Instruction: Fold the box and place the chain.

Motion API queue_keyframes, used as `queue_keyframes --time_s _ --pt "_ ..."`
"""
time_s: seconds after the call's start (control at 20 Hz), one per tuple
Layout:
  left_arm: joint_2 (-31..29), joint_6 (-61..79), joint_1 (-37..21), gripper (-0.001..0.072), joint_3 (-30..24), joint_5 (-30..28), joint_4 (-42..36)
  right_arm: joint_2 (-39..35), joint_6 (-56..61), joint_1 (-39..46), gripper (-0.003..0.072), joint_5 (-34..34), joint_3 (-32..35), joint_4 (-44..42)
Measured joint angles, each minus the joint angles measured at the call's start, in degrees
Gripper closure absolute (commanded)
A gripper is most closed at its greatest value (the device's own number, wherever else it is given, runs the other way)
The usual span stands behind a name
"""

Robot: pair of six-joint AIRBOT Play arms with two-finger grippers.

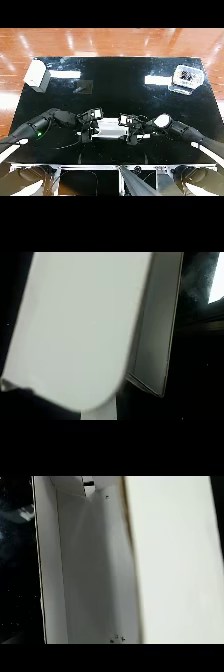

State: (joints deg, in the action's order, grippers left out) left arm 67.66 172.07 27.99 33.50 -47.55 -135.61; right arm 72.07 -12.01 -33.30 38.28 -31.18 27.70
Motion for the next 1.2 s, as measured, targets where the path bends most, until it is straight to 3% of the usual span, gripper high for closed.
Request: queue_keyframes --time_s 0.6,0.65,0.75,0.9,1.05,1.1,1.2 --pt "-0.6 0.0 0.0 0.0395 0.0 1.8 -2.9 0.0 0.0 0.0 0.0064 -0.1 0.0 0.0" --pt "-0.6 0.0 0.0 0.0376 0.0 2.1 -3.0 0.0 0.0 0.0 0.0064 -0.1 0.0 0.0" --pt "-0.6 0.0 0.0 0.0185 0.0 2.7 -3.0 0.0 0.0 0.0 0.0064 -0.1 0.0 0.0" --pt "-0.6 0.0 0.0 0.0207 0.0 3.0 -3.0 0.0 0.0 0.0 0.0064 -0.1 0.0 0.0" --pt "-0.6 0.0 0.0 0.0385 0.0 3.1 -2.8 0.0 0.0 0.0 0.0064 0.0 0.0 0.0" --pt "-0.6 0.0 0.0 0.0375 0.0 3.0 -2.9 0.0 0.0 0.0 0.0064 0.1 0.0 0.0" --pt "-0.6 0.0 0.0 0.026 0.0 2.7 -3.0 0.0 0.0 0.0 0.0064 0.1 0.0 0.0"
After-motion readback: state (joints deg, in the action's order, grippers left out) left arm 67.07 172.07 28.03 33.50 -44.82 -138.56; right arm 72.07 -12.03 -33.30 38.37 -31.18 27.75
